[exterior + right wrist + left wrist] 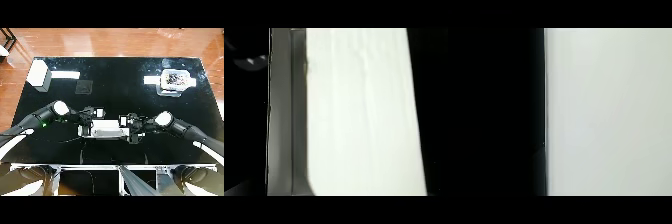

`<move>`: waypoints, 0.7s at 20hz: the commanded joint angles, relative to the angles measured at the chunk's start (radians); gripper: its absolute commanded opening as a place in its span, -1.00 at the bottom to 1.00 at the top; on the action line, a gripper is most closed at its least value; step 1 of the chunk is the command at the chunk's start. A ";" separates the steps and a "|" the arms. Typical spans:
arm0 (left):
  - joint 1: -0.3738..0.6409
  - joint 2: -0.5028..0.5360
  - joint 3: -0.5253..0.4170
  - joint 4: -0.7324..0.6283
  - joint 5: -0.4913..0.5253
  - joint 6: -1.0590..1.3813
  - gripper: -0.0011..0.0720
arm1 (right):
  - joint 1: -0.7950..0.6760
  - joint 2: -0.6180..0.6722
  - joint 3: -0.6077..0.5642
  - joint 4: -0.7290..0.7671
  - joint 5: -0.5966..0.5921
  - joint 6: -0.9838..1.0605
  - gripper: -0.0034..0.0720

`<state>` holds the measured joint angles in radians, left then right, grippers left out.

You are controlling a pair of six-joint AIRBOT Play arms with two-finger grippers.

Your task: Fold the box and place the chain.

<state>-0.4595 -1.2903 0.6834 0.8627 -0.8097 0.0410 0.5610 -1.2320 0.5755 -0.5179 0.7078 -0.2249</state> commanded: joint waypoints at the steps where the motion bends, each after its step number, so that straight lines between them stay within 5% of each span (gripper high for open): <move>1: 0.000 -0.001 0.000 0.000 0.005 -0.013 -0.90 | -0.018 -0.026 -0.001 0.012 0.010 -0.044 0.93; 14: 0.000 -0.001 0.000 0.000 0.023 -0.015 -0.90 | -0.030 -0.058 0.002 0.013 -0.002 -0.048 0.92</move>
<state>-0.4599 -1.2903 0.6834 0.8619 -0.7940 0.0261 0.5297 -1.2877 0.5766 -0.5053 0.7109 -0.2729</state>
